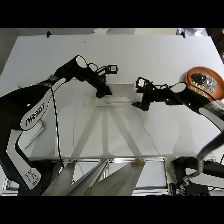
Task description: Fold the box and place the chain.
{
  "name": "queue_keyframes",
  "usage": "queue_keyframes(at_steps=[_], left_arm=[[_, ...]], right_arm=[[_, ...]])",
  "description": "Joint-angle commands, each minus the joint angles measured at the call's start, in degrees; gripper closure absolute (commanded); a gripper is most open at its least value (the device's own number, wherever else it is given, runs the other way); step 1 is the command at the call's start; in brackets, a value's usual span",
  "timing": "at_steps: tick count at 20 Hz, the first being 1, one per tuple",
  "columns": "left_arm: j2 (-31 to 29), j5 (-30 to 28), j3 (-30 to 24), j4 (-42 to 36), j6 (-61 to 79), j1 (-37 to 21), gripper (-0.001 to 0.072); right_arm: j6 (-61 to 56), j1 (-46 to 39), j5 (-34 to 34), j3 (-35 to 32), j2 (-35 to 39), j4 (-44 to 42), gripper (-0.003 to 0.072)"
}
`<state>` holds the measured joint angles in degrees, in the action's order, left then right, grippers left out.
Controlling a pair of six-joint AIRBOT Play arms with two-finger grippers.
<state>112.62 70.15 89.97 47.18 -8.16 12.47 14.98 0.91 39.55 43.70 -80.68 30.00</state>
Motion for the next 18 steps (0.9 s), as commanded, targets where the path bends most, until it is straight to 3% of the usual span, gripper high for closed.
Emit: queue_keyframes(at_steps=[1,9,12,16,18], left_arm=[[0.04,-0.02,-0.02,0.00,-0.02,0.02,0.0701],[0.04,-0.02,-0.02,0.02,-0.02,0.02,0.0701],[0.04,-0.02,-0.02,0.02,-0.02,0.02,0.0701],[0.04,-0.02,-0.02,0.02,0.00,0.02,0.0701],[0.04,-0.02,-0.02,0.02,-0.02,0.02,0.0701]], right_arm=[[1.79,-1.57,-0.13,1.05,-1.11,-3.08,-0.0003],[9.55,-2.47,6.49,1.66,-2.80,-6.78,-0.0003],[9.27,-2.47,8.20,3.32,-6.05,-6.84,-0.0003],[7.19,-2.47,17.33,9.03,-12.20,-6.25,-0.0003],[6.19,-2.47,17.62,9.55,-13.79,-5.57,-0.0003]])
